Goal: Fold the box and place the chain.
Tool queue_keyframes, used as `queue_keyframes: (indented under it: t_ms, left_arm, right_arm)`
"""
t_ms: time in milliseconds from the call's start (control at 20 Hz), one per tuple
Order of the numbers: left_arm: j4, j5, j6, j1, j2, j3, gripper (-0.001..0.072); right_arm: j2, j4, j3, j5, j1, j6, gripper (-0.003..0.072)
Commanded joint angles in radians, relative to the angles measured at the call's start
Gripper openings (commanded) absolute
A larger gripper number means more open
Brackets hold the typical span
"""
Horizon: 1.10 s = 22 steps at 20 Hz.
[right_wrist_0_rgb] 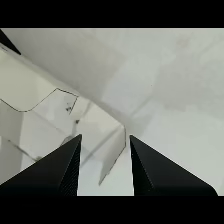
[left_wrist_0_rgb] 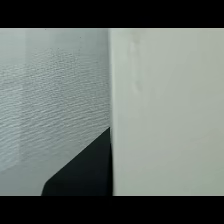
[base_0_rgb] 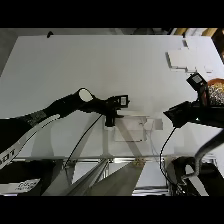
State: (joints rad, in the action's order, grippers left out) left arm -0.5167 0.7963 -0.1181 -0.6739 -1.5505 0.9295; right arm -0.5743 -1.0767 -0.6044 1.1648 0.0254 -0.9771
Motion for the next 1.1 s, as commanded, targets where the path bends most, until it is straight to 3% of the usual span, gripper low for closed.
queue_keyframes:
  t_ms: [0, 750, 1050]
  left_arm:
    - [0.011, 0.000, -0.021, -0.001, -0.032, -0.001, -0.0001]
    - [0.003, 0.002, -0.047, -0.001, -0.026, 0.004, 0.0002]
    - [-0.076, 0.040, -0.039, 0.000, -0.021, 0.045, 0.0002]
  right_arm:
    - [0.001, 0.000, 0.000, -0.001, -0.001, -0.001, 0.0338]
    - [0.001, 0.000, 0.000, -0.002, -0.001, -0.001, 0.0337]
    - [0.001, 0.000, 0.000, -0.002, -0.001, -0.001, 0.0337]
